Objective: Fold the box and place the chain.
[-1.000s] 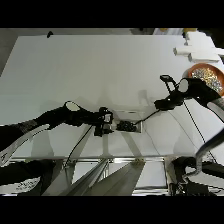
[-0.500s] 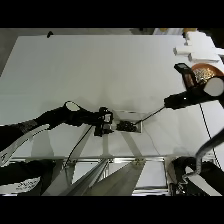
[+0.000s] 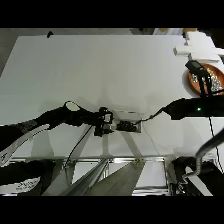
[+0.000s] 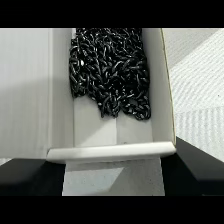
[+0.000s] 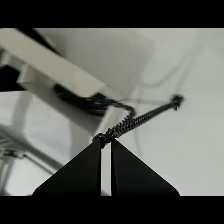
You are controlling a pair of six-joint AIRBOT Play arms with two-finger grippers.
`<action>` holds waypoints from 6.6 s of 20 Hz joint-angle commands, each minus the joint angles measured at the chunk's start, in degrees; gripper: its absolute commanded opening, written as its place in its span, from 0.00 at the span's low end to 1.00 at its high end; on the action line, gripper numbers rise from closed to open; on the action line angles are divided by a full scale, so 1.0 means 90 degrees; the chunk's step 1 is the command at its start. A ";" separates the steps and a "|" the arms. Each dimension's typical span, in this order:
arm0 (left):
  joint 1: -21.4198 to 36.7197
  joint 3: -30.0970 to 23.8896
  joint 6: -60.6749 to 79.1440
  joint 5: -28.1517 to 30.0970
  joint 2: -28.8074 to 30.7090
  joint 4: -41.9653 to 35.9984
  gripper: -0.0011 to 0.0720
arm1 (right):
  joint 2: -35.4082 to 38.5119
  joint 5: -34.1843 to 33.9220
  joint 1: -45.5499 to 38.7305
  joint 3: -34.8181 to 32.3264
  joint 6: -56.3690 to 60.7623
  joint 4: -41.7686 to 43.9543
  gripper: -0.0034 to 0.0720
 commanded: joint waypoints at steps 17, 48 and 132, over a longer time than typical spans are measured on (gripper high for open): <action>0.0002 0.0000 0.0002 0.0002 0.0002 0.0002 0.20 | 0.0168 -0.1829 0.1831 0.0005 -0.1095 0.2637 0.06; 0.0002 0.0000 0.0000 0.0002 0.0002 0.0002 0.20 | -0.2045 -0.2254 0.2543 0.1005 -0.3060 0.0216 0.24; 0.0005 0.0000 0.0002 0.0002 0.0002 0.0002 0.20 | -0.1957 -0.3164 0.3339 -0.1059 -0.4743 0.0367 0.41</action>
